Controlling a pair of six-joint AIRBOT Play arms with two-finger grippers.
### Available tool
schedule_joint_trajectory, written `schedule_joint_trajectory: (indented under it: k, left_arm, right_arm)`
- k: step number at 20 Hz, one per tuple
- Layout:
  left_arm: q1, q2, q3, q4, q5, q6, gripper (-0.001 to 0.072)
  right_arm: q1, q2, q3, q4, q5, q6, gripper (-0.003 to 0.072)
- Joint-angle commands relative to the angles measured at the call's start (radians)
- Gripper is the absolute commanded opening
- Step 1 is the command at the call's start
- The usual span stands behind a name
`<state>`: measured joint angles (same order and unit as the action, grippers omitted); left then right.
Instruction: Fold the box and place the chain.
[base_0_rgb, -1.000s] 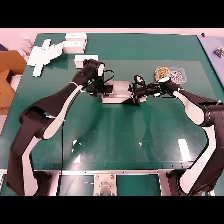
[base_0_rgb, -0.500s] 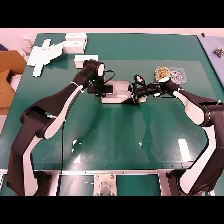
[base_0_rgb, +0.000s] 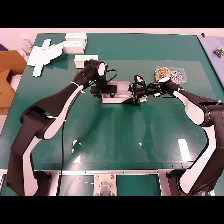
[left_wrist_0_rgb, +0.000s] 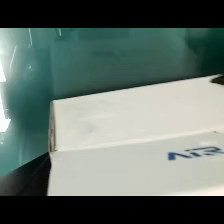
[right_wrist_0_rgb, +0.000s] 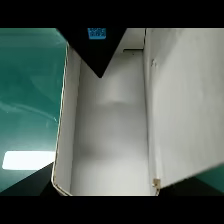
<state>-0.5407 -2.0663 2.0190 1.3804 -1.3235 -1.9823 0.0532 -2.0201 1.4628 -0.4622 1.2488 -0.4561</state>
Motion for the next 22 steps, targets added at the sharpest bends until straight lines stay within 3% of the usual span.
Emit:
schedule_joint_trajectory:
  k: [1,9,12,15,20,22]
  left_arm:
    - [0.013,0.019,0.002,0.006,-0.002,0.056,0.0661]
    - [0.042,0.155,-0.005,0.137,-0.01,0.471,0.0662]
    - [0.09,0.202,-0.009,0.126,-0.005,0.531,0.0661]
    - [0.172,0.256,-0.043,0.007,-0.023,0.662,0.066]
    - [0.311,0.313,-0.18,-0.492,-0.06,1.207,0.066]
    - [0.318,0.311,-0.238,-0.473,-0.006,1.319,0.066]
  right_arm:
    - [0.001,0.001,0.0,0.002,0.002,0.003,0.0481]
    - [0.001,0.001,0.0,0.002,0.001,0.003,0.0481]
    - [0.001,0.001,0.0,0.002,0.001,0.003,0.0481]
    - [0.001,0.001,0.0,0.002,0.001,0.003,0.0481]
    - [0.001,0.001,0.0,0.002,0.001,0.003,0.0481]
    - [0.001,0.001,0.0,0.002,0.001,0.003,0.0481]
